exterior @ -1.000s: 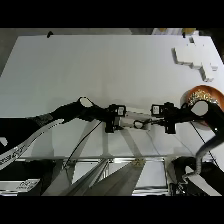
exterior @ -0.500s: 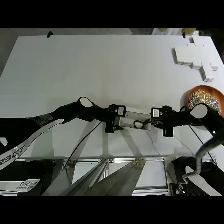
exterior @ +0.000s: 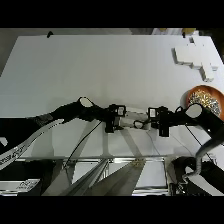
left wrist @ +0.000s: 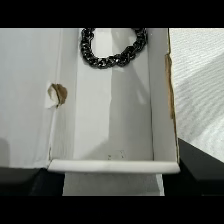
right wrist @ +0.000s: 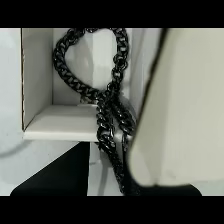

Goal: Fold the box and place the chain.

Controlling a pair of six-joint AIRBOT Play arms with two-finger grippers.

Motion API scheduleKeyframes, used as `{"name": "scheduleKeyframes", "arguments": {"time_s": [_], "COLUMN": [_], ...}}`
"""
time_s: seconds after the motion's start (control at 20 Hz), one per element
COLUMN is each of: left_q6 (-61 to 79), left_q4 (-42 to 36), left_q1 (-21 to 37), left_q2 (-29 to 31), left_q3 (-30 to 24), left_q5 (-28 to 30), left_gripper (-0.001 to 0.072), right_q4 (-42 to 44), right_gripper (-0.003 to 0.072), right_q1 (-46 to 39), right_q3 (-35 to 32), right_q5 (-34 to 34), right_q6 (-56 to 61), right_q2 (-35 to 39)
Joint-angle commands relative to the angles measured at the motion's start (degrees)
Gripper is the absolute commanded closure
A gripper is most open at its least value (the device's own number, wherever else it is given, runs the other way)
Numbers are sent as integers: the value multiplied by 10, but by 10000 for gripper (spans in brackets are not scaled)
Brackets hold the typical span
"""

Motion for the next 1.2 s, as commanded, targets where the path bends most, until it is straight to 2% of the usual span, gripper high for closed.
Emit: {"name": "scheduleKeyframes", "arguments": {"time_s": [0.0,0.15,0.2,0.25,0.45,0.65,0.8,1.05,1.15], "left_q6": [0,0,0,0,0,0,0,0,0], "left_q4": [0,0,0,0,0,0,0,0,0], "left_q1": [0,0,0,0,0,0,0,0,0], "left_q2": [0,0,0,0,0,0,0,0,0], "left_q3": [0,0,0,0,0,0,0,0,0], "left_q5": [0,0,0,0,0,0,0,0,0], "left_gripper": [320,320,320,320,320,320,320,320,320], "right_q4": [26,33,19,-5,-112,-120,-23,211,273], "right_gripper": [486,514,627,673,673,673,673,673,673], "right_q1": [2,2,2,2,-14,-34,-34,-34,-34], "right_q3": [0,0,0,0,0,0,13,33,33], "right_q5": [0,12,13,12,21,102,151,141,129], "right_q6": [0,5,29,71,203,232,232,231,231], "right_q2": [-3,-3,-1,4,70,183,245,255,255]}}
